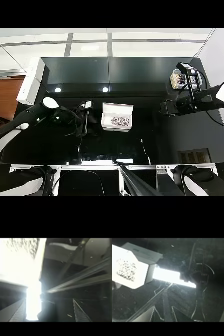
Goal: Fold the box and place the chain.
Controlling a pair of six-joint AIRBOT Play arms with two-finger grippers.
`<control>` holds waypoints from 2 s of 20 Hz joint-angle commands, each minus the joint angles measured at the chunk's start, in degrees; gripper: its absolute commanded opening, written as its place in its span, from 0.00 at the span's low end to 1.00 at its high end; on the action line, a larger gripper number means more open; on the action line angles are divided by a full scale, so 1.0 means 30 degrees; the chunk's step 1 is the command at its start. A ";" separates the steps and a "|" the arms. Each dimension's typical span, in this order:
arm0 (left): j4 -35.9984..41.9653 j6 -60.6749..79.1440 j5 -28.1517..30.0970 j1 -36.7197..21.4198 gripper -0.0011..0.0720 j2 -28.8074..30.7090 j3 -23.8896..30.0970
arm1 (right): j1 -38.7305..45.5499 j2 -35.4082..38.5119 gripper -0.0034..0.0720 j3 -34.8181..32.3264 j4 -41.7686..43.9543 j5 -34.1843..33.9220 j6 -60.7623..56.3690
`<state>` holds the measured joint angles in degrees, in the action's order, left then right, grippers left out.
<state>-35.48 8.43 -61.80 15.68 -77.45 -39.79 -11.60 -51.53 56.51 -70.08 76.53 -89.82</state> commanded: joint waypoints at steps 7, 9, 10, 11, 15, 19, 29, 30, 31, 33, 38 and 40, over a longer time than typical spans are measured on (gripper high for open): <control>-0.0015 0.3147 0.0911 0.0488 1.00 -0.3002 -0.2710 | 0.0007 0.0007 0.39 0.0000 0.0423 -0.0044 -0.0350; 0.0066 0.3147 0.1100 0.0860 1.00 -0.3053 -0.2769 | 0.0015 0.0007 0.39 0.0000 0.0357 -0.0138 -0.0342; 0.0146 0.3140 0.1231 0.1005 1.00 -0.3053 -0.2769 | 0.0015 0.0007 0.39 0.0000 0.0350 -0.0226 -0.0342; 0.0131 0.3133 0.1362 0.1137 1.00 -0.3053 -0.2769 | 0.0015 0.0007 0.39 0.0000 0.0350 -0.0277 -0.0342; 0.0197 0.3038 0.1632 0.1260 1.00 -0.3053 -0.2769 | 0.0015 0.0007 0.39 0.0000 0.0350 -0.0306 -0.0342; 0.0321 0.2579 0.2178 0.1311 1.00 -0.3053 -0.2776 | 0.0015 0.0007 0.39 0.0000 0.0350 -0.0321 -0.0342; 0.0641 0.2769 0.2375 0.2375 0.99 -0.3045 -0.2798 | 0.0015 0.0007 0.39 0.0000 0.0291 -0.0561 -0.0328; 0.0685 0.2667 0.2259 0.2484 0.93 -0.3045 -0.2798 | 0.0015 0.0007 0.39 0.0000 0.0255 -0.0780 -0.0321; 0.0736 0.2550 0.1989 0.2550 0.79 -0.3045 -0.2798 | 0.0015 0.0000 0.39 0.0000 0.0182 -0.1188 -0.0306; 0.0714 0.2390 0.1785 0.2608 0.56 -0.3045 -0.2798 | 0.0007 -0.0015 0.39 0.0000 -0.0124 -0.2492 -0.0197; 0.0714 0.1530 0.2616 0.2637 0.49 -0.3002 -0.2798 | -0.0022 -0.1727 0.99 0.0007 0.0889 -0.6156 0.0073; 0.0736 0.0867 0.3235 0.2637 0.48 -0.2951 -0.2798 | -0.0022 -0.3264 0.99 0.0007 0.2936 -0.7752 0.1479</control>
<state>-33.32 13.30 -54.43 23.53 -86.46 -48.16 -11.64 -56.77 56.51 -67.35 60.77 -89.10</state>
